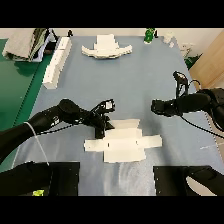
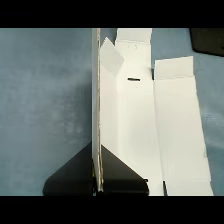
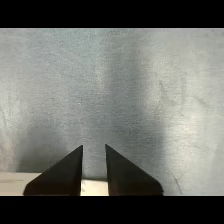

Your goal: Fold the box.

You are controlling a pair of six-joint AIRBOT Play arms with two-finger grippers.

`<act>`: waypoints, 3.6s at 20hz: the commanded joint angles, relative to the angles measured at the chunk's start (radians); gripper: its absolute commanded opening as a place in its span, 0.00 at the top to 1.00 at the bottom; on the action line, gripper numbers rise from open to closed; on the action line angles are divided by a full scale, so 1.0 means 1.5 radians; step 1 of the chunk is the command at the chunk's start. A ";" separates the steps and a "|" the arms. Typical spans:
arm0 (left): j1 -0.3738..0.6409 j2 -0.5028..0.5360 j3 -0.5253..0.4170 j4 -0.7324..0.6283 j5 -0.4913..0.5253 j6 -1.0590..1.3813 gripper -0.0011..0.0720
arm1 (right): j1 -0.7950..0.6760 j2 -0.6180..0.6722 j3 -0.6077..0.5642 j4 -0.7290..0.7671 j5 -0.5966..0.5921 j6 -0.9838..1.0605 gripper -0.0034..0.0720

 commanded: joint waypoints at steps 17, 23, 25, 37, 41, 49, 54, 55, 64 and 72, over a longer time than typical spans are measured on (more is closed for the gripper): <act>-0.064 0.020 -0.035 -0.003 0.097 0.044 0.97 | 0.001 0.000 0.000 0.001 0.009 0.000 0.67; -0.030 0.019 0.012 0.002 0.023 -0.024 0.97 | 0.001 0.000 0.000 0.001 0.008 0.000 0.67; -0.023 0.019 0.017 0.002 -0.004 -0.024 0.97 | 0.001 0.000 0.000 0.001 0.008 0.000 0.67; -0.024 -0.031 0.014 0.003 -0.028 -0.024 0.97 | 0.001 0.000 0.000 0.001 0.008 0.000 0.67; -0.024 -0.031 0.014 0.004 -0.029 -0.024 0.97 | 0.001 0.000 0.000 0.001 0.008 0.000 0.67; -0.024 -0.032 0.014 0.016 -0.062 -0.077 0.97 | 0.001 0.000 0.000 0.001 0.008 0.000 0.67; -0.024 -0.034 0.014 0.016 -0.050 -0.076 0.97 | 0.001 0.000 0.000 0.001 0.001 0.000 0.68; -0.024 -0.036 0.014 0.017 -0.050 -0.076 0.97 | 0.001 0.000 -0.001 0.001 0.000 0.000 0.68; -0.024 -0.052 0.014 0.017 -0.050 -0.076 0.97 | 0.001 0.002 0.000 0.000 -0.042 -0.029 0.95; -0.023 -0.055 0.014 0.016 -0.051 -0.076 0.97 | 0.002 0.038 0.000 0.029 -0.090 -0.078 0.95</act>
